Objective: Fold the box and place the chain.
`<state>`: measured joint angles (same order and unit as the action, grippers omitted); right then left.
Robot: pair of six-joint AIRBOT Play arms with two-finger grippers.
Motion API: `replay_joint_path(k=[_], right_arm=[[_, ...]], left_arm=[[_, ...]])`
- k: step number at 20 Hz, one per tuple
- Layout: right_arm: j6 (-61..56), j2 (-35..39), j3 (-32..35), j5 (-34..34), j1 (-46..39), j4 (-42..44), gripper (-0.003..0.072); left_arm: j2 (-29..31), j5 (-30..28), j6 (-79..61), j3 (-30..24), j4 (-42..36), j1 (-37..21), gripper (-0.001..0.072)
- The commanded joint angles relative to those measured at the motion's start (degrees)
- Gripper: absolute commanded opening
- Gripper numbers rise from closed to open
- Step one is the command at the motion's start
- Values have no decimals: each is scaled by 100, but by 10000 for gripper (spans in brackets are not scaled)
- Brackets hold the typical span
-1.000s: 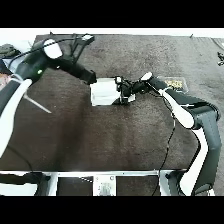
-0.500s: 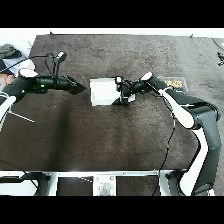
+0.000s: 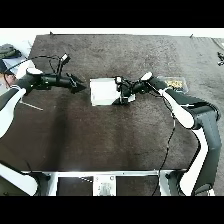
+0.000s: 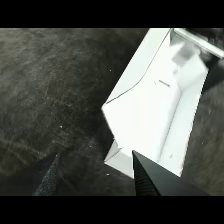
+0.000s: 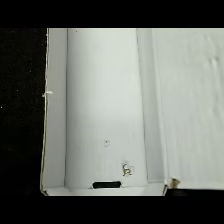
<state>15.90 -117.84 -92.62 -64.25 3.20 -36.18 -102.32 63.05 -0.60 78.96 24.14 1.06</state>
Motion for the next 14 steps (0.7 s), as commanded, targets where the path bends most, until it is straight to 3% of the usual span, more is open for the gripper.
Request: replay_joint_path(k=[1,2,7,14], right_arm=[[-2,-2,2,0,4,0,368],[-2,-2,2,0,4,0,368],[-2,-2,2,0,4,0,368],[-2,-2,2,0,4,0,368]], left_arm=[[-684,726,-1054,560,223,-61,560],[-713,791,-1279,525,404,0,680],[-734,704,-1875,210,678,393,720],[-745,531,-2267,127,492,446,720]])
